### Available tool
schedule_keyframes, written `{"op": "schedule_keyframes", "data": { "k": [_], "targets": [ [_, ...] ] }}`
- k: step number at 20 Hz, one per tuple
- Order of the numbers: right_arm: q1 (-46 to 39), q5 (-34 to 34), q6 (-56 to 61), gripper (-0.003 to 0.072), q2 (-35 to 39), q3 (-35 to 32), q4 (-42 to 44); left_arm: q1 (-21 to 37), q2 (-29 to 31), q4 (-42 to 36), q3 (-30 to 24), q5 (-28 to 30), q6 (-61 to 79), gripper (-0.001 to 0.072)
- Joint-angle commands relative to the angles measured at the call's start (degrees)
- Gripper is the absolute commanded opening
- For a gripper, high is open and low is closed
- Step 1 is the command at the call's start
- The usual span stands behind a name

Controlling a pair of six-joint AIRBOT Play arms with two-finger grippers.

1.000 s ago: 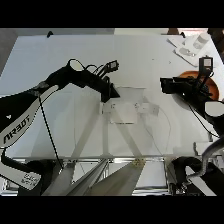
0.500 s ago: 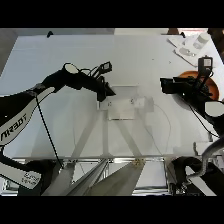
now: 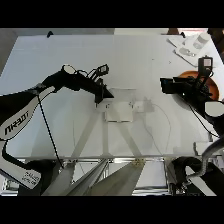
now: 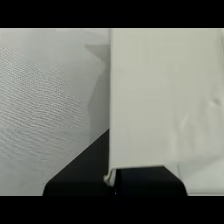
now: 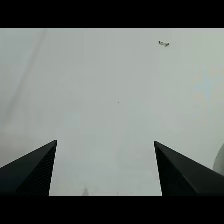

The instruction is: Fold the box and place the chain.

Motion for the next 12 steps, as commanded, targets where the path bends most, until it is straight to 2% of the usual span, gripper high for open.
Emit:
{"op": "schedule_keyframes", "data": {
  "k": [1,12],
  "targets": [
    [0.0,0.04,0.04,0.0663,0.02,0.04,0.02,0.04,-0.81,-0.2,0.0,0.26,2.36,-0.0005],
    [0.0,0.04,0.04,0.0663,0.02,0.04,0.02,-0.46,-1.05,-2.38,0.0,1.6,5.31,-0.0005]
  ]
}}
